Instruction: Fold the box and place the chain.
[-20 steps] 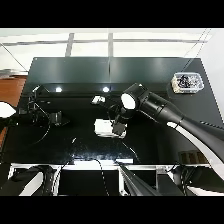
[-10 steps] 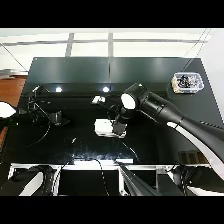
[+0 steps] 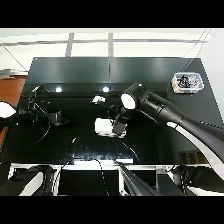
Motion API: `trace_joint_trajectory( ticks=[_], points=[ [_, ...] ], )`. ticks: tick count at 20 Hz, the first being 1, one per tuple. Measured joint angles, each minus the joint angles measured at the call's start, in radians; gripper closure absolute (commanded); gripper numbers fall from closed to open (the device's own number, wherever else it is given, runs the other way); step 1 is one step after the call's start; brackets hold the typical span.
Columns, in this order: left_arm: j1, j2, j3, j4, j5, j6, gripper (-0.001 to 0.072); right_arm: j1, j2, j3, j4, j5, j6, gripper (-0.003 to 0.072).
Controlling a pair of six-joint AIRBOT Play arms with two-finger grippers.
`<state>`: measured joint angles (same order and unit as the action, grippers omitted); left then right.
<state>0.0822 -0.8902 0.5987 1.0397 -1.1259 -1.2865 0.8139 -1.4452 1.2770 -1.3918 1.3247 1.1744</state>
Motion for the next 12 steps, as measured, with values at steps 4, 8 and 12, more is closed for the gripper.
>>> trace_joint_trajectory(
  ticks=[4, 8, 12],
  points=[
    [0.0, 0.0, 0.0, 0.0, 0.0, 0.0, 0.0001, 0.0, 0.0, 0.0, 0.0, -0.002, 0.0, 0.0372],
    [0.0, 0.0, 0.0, 0.0, 0.0, 0.0, 0.0, 0.0, 0.0, 0.0, -0.001, -0.002, 0.002, 0.0379],
    [0.0, 0.0, 0.0, 0.0, 0.0, 0.0, 0.0, 0.0, 0.0, 0.0, -0.001, -0.002, 0.004, 0.0379]
  ],
)
